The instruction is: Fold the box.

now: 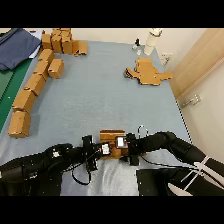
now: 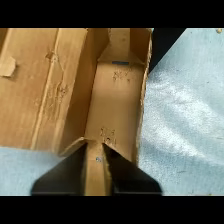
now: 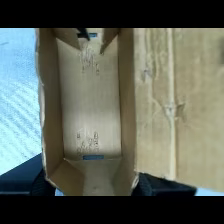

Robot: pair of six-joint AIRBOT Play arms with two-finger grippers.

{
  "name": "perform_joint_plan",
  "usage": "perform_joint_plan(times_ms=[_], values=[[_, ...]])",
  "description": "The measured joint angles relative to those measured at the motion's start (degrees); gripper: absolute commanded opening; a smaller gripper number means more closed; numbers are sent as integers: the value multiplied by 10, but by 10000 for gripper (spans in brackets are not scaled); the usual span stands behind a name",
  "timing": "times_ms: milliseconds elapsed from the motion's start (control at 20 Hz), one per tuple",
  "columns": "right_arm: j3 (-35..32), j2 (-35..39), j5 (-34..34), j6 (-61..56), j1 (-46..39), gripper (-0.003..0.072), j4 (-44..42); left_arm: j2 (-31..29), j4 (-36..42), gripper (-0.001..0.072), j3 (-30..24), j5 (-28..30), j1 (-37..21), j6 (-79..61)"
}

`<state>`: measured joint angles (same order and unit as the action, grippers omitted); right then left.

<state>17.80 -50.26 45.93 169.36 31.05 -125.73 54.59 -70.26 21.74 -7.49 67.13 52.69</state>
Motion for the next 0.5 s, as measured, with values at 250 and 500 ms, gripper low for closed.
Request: perform_joint_plan(times_ms=[250, 500], values=[[0, 0, 0, 0, 0, 577, 0, 0, 0, 530, 0, 2, 3, 1], [0, 0, 0, 0, 0, 577, 0, 0, 0, 230, 0, 2, 4, 1]])
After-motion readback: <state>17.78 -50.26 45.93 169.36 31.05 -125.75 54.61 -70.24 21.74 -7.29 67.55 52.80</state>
